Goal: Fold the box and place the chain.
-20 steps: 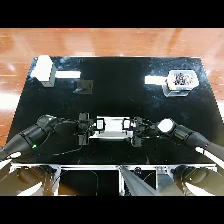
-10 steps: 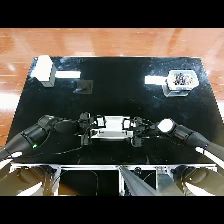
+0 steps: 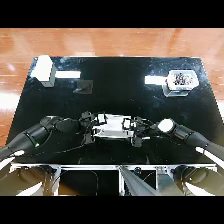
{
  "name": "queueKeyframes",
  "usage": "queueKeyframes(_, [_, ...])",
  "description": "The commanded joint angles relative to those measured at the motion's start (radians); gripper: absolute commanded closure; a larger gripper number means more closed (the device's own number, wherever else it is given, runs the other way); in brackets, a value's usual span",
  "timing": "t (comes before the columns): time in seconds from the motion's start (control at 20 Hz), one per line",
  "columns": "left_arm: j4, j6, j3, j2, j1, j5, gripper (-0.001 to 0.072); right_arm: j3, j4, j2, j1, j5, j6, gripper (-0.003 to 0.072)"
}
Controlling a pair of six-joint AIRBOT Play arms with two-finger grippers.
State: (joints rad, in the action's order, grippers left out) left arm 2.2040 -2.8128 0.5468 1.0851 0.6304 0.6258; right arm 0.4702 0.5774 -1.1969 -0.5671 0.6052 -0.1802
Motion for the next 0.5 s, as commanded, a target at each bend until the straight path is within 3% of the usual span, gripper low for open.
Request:
queueKeyframes(0.0, [0.015, 0.0, 0.0, 0.024, 0.026, -0.056, 0.0427, 0.0, 0.0, 0.0, 0.0, 0.001, 0.0, 0.0081])
queueKeyframes(0.45, [0.011, 0.0, 0.0, 0.035, 0.05, -0.072, 0.0402, 0.0, 0.0, 0.0, 0.0, 0.001, 0.0, 0.008])
